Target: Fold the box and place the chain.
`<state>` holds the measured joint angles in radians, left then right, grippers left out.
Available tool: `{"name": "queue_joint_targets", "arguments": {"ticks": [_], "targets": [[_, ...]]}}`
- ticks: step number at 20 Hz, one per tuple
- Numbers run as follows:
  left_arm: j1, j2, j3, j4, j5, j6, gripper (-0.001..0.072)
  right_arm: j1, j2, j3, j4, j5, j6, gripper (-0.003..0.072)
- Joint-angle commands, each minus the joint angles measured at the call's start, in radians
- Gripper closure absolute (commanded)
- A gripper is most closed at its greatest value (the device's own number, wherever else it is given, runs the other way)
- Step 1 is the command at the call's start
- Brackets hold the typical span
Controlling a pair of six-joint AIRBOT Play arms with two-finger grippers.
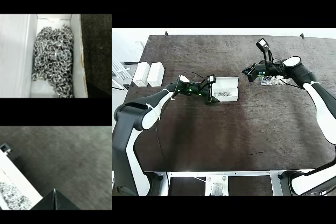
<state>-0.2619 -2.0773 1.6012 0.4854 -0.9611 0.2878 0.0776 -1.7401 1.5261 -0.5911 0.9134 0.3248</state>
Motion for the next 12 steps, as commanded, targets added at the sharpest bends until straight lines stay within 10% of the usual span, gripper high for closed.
{"name": "queue_joint_targets", "arguments": {"ticks": [1, 12], "targets": [[0.001, -0.001, 0.000, 0.000, 0.000, 0.001, 0.0294, 0.008, -0.076, 0.069, 0.041, 0.129, -0.076, 0.0674], [0.001, -0.001, 0.000, 0.000, 0.003, 0.001, 0.0295, 0.080, -0.077, 0.071, -0.033, 0.304, -0.082, 0.0591]]}}
